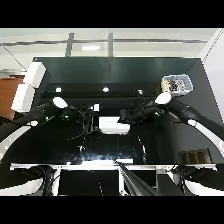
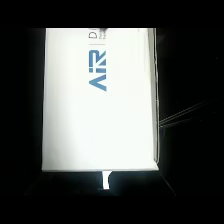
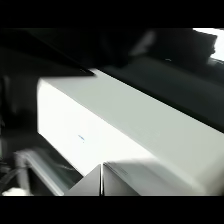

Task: Fold the box and place the chain.

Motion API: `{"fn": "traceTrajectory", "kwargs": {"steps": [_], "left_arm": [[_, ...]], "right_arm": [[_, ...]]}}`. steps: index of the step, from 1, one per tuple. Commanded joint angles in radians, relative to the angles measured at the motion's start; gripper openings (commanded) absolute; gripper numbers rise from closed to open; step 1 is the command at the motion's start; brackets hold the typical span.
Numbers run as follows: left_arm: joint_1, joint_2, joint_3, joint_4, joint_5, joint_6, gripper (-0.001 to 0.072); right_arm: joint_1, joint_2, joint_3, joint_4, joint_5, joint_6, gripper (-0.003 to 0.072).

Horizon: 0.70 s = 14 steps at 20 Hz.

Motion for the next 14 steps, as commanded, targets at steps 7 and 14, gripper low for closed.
{"fn": "traceTrajectory", "kwargs": {"steps": [7, 14], "left_arm": [[0.008, 0.017, 0.004, 0.002, 0.004, -0.066, 0.0716], [0.069, 0.193, 0.07, 0.191, -0.075, -0.36, 0.0716]], "right_arm": [[-0.302, 0.296, 0.002, -0.127, 0.188, 0.071, 0.0028], [-0.352, 0.328, 0.002, -0.135, 0.208, 0.07, 0.0028]]}}
